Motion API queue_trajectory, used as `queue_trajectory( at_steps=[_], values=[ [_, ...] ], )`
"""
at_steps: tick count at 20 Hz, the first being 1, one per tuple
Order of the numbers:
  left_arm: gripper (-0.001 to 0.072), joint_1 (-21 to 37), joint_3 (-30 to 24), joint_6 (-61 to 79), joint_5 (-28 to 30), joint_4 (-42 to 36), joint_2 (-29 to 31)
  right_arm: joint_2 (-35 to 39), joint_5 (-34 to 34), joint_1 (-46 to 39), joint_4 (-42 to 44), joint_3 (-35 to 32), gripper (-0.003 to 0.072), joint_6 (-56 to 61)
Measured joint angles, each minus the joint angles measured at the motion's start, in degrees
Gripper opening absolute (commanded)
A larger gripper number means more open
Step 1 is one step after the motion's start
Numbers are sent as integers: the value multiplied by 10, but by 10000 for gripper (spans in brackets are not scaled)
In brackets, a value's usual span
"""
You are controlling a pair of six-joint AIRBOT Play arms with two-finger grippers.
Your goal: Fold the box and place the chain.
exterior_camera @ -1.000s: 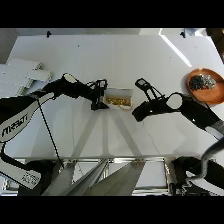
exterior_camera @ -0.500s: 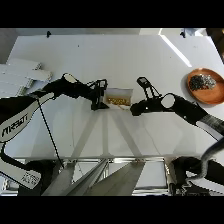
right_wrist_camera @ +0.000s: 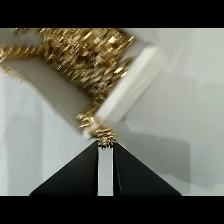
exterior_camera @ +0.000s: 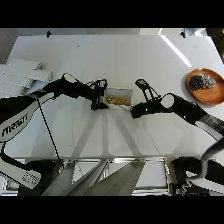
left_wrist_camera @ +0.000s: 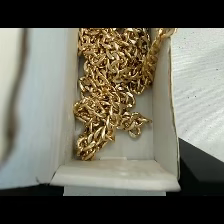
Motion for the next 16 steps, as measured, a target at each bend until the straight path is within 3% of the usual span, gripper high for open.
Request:
queue_trajectory(
  at_steps=[6,14,16],
  values=[
    [346,0,0,0,0,0,0,51,37,0,81,2,12,-78],
    [346,0,0,-1,0,-1,0,80,-98,0,144,9,20,-118],
    [346,0,0,-1,0,-1,0,81,-124,0,150,9,211,-120]
  ],
)
